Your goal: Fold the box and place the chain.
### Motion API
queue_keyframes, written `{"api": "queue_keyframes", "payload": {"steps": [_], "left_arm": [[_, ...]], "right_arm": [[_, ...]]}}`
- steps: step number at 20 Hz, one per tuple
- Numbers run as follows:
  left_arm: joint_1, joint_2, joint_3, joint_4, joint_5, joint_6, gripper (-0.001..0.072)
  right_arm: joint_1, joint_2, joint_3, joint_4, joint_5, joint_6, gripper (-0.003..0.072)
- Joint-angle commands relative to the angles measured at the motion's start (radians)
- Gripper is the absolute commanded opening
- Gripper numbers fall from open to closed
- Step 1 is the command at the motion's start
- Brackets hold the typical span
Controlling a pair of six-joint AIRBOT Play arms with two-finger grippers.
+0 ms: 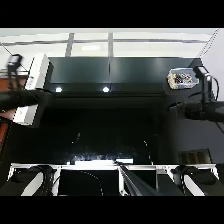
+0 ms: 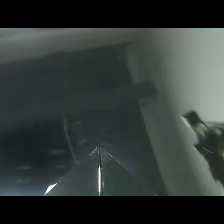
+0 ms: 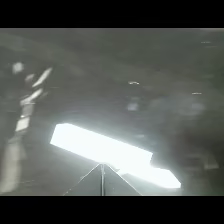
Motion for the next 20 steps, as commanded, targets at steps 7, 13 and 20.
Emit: {"api": "queue_keyframes", "payload": {"steps": [7, 13, 20], "left_arm": [[-0.203, 0.182, -0.187, 0.19, 0.184, -0.154, 0.0026], [-0.199, 0.181, -0.187, 0.186, 0.164, -0.154, 0.0026], [-0.199, 0.181, -0.187, 0.186, 0.164, -0.154, 0.0026]], "right_arm": [[0.082, 0.045, -0.256, -0.456, -0.534, 0.323, 0.0012], [0.083, 0.045, -0.256, -0.455, -0.526, 0.323, 0.0013], [0.083, 0.045, -0.256, -0.455, -0.526, 0.323, 0.0013]]}}
